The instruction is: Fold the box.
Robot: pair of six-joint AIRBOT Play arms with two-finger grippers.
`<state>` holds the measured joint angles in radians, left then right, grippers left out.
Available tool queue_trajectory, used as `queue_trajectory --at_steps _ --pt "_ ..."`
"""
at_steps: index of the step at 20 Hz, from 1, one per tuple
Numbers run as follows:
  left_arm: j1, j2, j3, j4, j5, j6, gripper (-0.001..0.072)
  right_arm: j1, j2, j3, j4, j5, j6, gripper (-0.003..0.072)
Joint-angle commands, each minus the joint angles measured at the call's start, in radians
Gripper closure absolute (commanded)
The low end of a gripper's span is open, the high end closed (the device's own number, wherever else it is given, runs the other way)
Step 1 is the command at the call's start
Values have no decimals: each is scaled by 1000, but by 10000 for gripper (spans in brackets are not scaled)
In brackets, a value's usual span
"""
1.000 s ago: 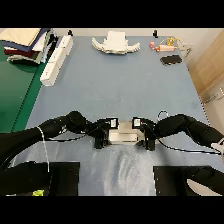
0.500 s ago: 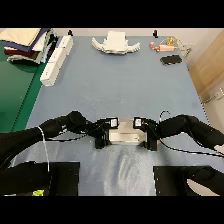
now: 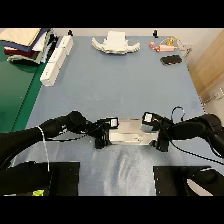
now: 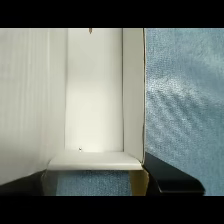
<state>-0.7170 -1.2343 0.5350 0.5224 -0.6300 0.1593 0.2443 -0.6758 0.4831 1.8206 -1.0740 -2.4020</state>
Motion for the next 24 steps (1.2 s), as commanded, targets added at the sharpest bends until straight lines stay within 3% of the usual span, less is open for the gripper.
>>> queue_trajectory --at_steps 1,2,4,5,7,11,18,24 --pt "0 0 0 0 0 0 296 1 118 39 -38 -105 369 -11" --pt "0 0 0 0 0 0 296 1 138 39 28 -109 461 87" --pt "0 0 0 0 0 0 296 1 141 39 192 -116 557 470" --pt "0 0 0 0 -1 0 296 1 129 38 272 -108 559 590" --pt "0 0 0 0 0 0 296 1 80 38 391 -74 562 684" --pt "0 0 0 0 0 0 296 2 -68 50 529 92 557 684" --pt "0 0 0 0 0 0 296 1 -365 223 483 259 469 685" --pt "0 0 0 0 -1 0 296 2 -573 238 497 239 378 685"
